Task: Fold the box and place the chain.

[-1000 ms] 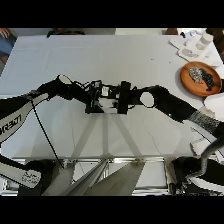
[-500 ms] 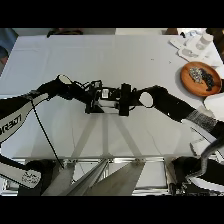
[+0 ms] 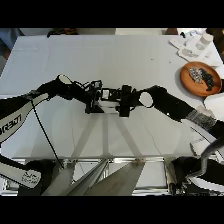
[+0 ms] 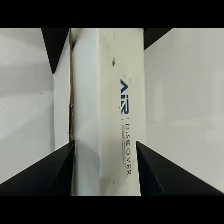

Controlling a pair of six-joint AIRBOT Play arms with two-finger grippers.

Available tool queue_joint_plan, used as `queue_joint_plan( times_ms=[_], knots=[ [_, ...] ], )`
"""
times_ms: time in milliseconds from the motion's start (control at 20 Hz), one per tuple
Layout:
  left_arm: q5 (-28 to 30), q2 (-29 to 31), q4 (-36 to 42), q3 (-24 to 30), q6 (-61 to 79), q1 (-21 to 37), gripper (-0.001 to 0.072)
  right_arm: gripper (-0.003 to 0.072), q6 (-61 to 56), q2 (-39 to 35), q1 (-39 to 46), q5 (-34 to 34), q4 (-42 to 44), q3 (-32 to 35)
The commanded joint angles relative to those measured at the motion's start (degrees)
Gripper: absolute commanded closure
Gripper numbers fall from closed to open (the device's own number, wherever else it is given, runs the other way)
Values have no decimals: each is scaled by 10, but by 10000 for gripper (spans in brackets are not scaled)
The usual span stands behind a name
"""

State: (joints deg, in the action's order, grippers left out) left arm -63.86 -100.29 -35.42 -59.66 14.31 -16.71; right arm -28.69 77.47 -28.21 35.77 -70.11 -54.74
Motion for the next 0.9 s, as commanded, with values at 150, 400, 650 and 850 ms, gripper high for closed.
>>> queue_joint_plan(
  times_ms=[150,400,650,850],
  knots=[
    [0,0,0,0,0,1,373,262,-1,-33,0,-2,1,-1],
    [0,0,0,0,0,1,373,664,-61,-45,45,-13,163,-6],
    [0,0,0,0,0,1,373,681,-60,-5,66,-4,370,-6],
    [0,0,0,0,0,1,373,681,-60,63,58,23,409,-5]
  ],
)
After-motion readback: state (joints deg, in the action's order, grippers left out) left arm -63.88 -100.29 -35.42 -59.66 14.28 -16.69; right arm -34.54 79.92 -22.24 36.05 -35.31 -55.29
